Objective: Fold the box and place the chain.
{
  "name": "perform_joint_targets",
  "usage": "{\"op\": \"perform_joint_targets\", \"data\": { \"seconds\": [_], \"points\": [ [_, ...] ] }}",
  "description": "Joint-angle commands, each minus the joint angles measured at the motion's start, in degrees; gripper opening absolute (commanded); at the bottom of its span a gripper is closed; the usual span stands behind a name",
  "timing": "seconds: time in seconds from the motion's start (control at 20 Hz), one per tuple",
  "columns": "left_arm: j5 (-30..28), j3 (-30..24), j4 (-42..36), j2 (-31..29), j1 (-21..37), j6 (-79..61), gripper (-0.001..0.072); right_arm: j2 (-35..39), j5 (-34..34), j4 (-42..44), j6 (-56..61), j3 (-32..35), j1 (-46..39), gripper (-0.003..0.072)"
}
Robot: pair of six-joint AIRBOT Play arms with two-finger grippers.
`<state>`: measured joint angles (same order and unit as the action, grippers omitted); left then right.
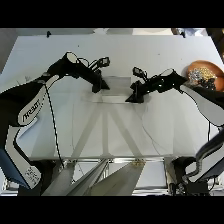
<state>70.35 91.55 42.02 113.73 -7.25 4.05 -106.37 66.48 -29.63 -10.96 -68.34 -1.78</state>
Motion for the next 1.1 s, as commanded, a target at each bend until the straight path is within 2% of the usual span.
{"op": "perform_joint_targets", "data": {
  "seconds": [0.0,0.35,0.6,0.7,0.95,1.0,1.05],
  "points": [
    [0.0,0.0,0.0,0.0,0.0,0.0,0.0014,0.0,0.1,0.0,0.0,0.0,0.0,0.0451],
    [0.0,0.0,0.0,0.0,0.0,0.0,0.0014,0.0,1.1,-0.1,0.0,-0.1,0.0,0.0451],
    [0.0,0.0,0.0,0.0,0.0,0.0,0.0014,0.0,1.5,-5.7,0.0,-2.6,0.0,0.0462],
    [0.0,0.0,0.0,0.0,0.0,0.0,0.0014,0.0,1.7,-5.5,0.0,-3.6,0.0,0.0578],
    [0.0,0.0,0.0,0.0,0.0,0.0,0.0014,-0.6,4.9,-4.6,0.4,-4.4,0.0,0.0608],
    [0.0,0.0,0.0,0.0,0.0,0.0,0.0014,-1.0,5.1,-4.4,1.0,-4.4,0.0,0.0636],
    [0.0,0.0,0.0,0.0,0.0,0.0,0.0014,-1.4,4.9,-4.0,2.1,-4.4,0.0,0.0695]
  ]
}}
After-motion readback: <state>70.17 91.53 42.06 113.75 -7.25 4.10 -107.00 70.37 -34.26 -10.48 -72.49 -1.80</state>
